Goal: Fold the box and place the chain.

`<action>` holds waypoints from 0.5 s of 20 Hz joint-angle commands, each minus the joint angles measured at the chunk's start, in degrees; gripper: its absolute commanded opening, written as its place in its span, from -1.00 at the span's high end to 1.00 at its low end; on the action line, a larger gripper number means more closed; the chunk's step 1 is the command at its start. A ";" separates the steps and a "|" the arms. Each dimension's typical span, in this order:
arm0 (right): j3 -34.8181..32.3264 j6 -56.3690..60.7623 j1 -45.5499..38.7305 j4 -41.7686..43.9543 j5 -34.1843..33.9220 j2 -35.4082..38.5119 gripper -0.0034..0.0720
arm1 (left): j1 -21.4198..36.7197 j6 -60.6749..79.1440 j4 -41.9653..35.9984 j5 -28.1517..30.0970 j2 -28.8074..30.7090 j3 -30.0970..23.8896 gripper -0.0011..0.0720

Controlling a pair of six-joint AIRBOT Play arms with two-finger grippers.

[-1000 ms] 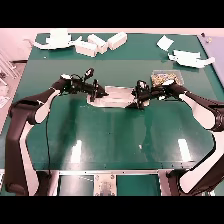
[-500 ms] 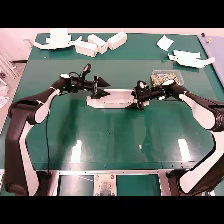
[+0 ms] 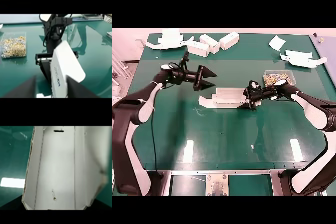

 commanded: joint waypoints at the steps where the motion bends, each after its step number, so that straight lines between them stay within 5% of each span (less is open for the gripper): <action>1: 0.00 0.04 0.00 0.02 0.00 0.04 -0.67 | 2.25 -0.22 0.61 -5.01 3.28 0.44 0.67; 2: 0.00 0.04 0.00 0.02 0.00 0.04 -0.67 | 2.67 -0.13 0.61 -6.45 4.04 0.46 0.92; 10: 0.00 0.04 0.00 0.02 0.00 0.04 -0.67 | 2.95 -13.81 8.17 4.20 12.57 0.35 0.94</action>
